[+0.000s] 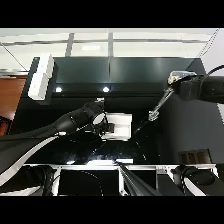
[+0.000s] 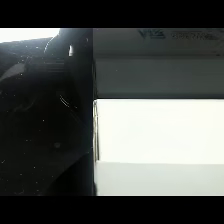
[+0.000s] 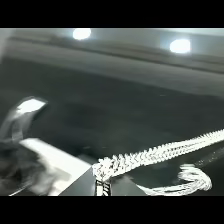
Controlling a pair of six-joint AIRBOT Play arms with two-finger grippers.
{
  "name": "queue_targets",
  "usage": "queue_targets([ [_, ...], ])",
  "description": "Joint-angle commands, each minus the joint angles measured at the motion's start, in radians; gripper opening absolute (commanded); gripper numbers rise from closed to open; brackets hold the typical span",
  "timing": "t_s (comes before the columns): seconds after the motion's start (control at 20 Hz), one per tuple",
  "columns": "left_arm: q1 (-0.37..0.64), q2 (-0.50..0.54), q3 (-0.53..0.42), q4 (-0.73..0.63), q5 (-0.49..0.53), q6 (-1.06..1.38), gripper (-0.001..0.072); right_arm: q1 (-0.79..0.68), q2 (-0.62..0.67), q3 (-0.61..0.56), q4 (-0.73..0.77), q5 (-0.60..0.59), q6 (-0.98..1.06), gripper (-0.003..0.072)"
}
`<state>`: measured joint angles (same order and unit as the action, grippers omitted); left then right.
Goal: Fold the box and place the chain.
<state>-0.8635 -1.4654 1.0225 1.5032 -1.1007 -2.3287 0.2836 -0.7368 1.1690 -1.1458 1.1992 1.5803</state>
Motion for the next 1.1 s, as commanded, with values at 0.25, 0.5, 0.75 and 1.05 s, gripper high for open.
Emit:
queue_targets([
  [0.25, 0.001, 0.000, 0.001, 0.000, 0.000, 0.000, 0.0032, 0.161, -0.004, 0.000, 0.163, -0.084, 0.011, 0.0012],
  [0.5, 0.001, 0.000, 0.001, 0.000, 0.000, 0.000, 0.0031, 0.162, -0.004, 0.026, 0.216, -0.104, -0.004, 0.0013],
  [0.75, 0.001, 0.000, 0.001, 0.000, 0.000, 0.000, 0.0032, 0.162, -0.004, 0.121, 0.230, -0.106, -0.015, 0.0012],
  [1.05, 0.001, 0.000, 0.001, 0.000, 0.000, 0.000, 0.0031, 0.162, -0.010, 0.175, 0.304, -0.169, -0.038, 0.0012],
])
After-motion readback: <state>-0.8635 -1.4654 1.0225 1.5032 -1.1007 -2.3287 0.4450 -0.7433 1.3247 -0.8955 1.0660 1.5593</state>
